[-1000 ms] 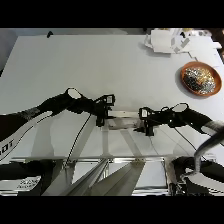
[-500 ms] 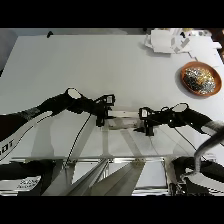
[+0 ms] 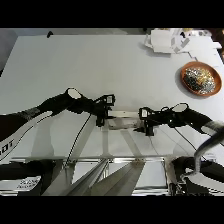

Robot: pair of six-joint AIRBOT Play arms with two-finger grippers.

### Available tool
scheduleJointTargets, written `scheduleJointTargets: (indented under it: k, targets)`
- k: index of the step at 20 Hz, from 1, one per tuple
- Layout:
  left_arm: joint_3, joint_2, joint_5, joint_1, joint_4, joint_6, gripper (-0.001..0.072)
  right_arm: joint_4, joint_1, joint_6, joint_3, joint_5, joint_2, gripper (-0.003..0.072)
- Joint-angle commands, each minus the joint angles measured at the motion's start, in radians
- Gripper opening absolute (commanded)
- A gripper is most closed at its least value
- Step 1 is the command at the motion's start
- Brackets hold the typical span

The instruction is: Fold the box and place the chain.

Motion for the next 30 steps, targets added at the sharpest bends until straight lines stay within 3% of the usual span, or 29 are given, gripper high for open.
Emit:
scheduleJointTargets:
  k: [1, 19, 20, 22, 23, 26, 30]
  targets:
    - [0.0, 0.001, 0.0, 0.0, 0.0, 0.0, 0.001, 0.0, 0.0, 0.0, -0.001, 0.0, 0.0, 0.0338]
    - [0.0, 0.002, -0.019, 0.001, -0.007, 0.0, 0.0028, 0.0, 0.0, 0.0, -0.001, 0.0, 0.0, 0.0338]
    - [0.0, 0.005, -0.018, 0.0, -0.007, 0.0, 0.0135, 0.0, 0.0, 0.0, 0.0, 0.0, 0.0, 0.0338]
    - [0.0, 0.023, -0.019, 0.002, -0.005, -0.008, 0.0467, 0.0, 0.0, 0.0, 0.0, 0.0, 0.0, 0.0338]
    - [0.0, 0.037, -0.019, 0.005, -0.004, -0.02, 0.0564, 0.0, 0.0, 0.0, 0.0, 0.0, 0.0, 0.0338]
    - [0.0, 0.101, -0.018, 0.026, 0.051, -0.138, 0.0585, 0.0, 0.0, 0.0, 0.0, 0.0, 0.0, 0.0338]
    - [0.0, 0.182, -0.034, 0.061, 0.282, -0.36, 0.0583, 0.0, 0.0, 0.0, 0.0, 0.0, 0.0, 0.0338]
